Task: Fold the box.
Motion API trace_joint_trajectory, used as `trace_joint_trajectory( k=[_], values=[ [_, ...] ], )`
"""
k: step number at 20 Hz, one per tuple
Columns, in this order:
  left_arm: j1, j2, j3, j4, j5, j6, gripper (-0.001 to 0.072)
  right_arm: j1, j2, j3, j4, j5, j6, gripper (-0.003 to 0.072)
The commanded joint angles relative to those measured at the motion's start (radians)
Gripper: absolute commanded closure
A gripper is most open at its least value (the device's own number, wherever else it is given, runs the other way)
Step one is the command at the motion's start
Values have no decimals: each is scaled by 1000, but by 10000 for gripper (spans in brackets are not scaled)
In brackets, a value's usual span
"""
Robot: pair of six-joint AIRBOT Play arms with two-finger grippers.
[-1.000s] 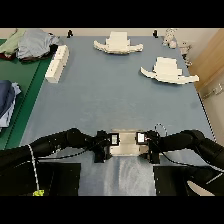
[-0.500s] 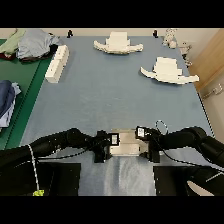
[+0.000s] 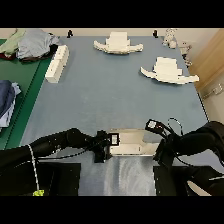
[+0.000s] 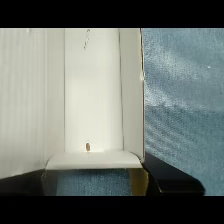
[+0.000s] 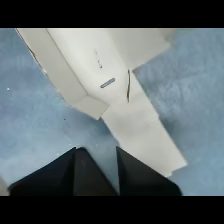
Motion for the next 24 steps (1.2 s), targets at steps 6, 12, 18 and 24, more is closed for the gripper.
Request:
trace_joint_trajectory(
  k=[6,12,18,24],
  values=[
    [0,0,1,0,0,0,203,2,-46,26,385,457,584,526],
    [0,0,1,0,0,0,203,-1,-360,85,352,576,468,528],
    [0,0,1,0,-2,0,203,8,-512,88,356,549,391,528],
    [0,0,1,0,-3,0,203,7,-480,89,357,537,366,528]
  ],
)
